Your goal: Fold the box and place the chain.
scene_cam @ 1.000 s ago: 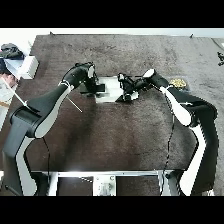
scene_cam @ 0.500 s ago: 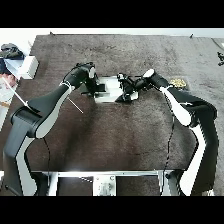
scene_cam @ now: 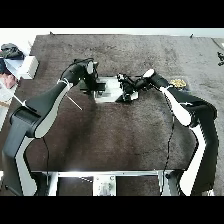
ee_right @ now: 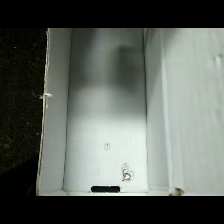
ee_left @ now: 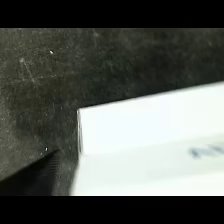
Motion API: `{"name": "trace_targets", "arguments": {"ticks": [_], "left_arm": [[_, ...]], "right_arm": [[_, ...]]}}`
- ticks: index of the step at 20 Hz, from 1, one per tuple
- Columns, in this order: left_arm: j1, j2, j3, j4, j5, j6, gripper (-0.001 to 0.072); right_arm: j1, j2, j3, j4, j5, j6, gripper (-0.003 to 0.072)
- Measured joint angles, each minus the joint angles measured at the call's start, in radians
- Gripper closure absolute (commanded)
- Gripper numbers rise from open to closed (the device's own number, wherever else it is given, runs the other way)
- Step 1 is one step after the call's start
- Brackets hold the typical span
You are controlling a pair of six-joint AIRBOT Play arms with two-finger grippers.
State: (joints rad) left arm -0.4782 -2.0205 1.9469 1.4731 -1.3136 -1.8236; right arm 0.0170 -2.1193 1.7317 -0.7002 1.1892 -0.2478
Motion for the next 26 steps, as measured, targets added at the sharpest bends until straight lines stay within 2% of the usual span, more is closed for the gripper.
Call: {"name": "trace_targets", "arguments": {"ticks": [5,9,12,18,21,26], "left_arm": [[0.000,0.033,0.088,0.003,-0.088,0.166,0.0091],[0.026,0.126,0.066,0.003,-0.076,0.297,0.0091],[0.086,0.209,-0.007,-0.093,-0.006,0.431,0.0092],[0.270,0.278,-0.246,-0.547,0.119,0.982,0.0092],[0.324,0.285,-0.340,-0.647,0.196,1.155,0.0092],[0.357,0.267,-0.390,-0.762,0.260,1.304,0.0093]], "right_arm": [[0.000,0.000,0.000,0.000,0.000,0.001,0.0308],[0.000,0.000,0.000,0.000,0.000,0.002,0.0308],[0.000,0.000,0.000,0.000,0.000,0.002,0.0308],[0.000,0.000,0.000,0.000,0.000,0.002,0.0308],[0.000,0.000,0.000,0.000,0.000,0.002,0.0308],[0.000,0.000,0.000,0.000,0.000,0.001,0.0308]]}}
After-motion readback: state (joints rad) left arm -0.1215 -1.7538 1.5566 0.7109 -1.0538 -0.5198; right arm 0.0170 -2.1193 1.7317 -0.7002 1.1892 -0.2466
